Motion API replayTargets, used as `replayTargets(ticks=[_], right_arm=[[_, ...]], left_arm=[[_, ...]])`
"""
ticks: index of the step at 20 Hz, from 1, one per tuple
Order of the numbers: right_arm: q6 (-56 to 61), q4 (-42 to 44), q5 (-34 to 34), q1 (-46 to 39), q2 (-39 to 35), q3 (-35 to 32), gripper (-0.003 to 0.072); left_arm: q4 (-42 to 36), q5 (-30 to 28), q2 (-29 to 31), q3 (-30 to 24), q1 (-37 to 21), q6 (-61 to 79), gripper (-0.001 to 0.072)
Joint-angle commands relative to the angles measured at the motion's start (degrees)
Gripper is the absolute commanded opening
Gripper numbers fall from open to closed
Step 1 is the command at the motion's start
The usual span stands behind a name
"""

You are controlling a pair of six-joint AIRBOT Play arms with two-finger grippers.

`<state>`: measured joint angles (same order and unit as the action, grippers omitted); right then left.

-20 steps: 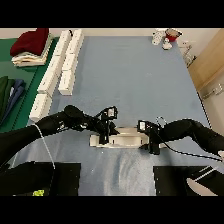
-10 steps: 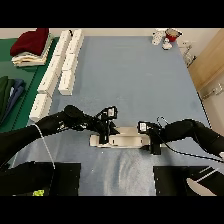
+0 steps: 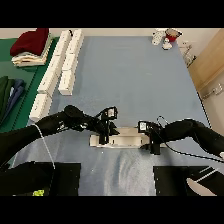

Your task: Fold the box.

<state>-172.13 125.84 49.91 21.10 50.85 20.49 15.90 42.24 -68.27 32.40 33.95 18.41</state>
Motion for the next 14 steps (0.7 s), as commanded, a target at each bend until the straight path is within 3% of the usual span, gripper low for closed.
replayTargets(ticks=[1, 14], right_arm=[[0.0, -0.07, -0.39, 0.09, 1.18, -0.04, 0.0538], [0.0, -0.07, -0.24, 0.04, 1.2, -0.02, 0.055]], left_arm=[[-0.02, -0.17, 0.02, -0.02, 0.0, 0.0, 0.0012], [-0.02, -0.17, 0.02, -0.02, 0.0, 0.0, 0.0012]])
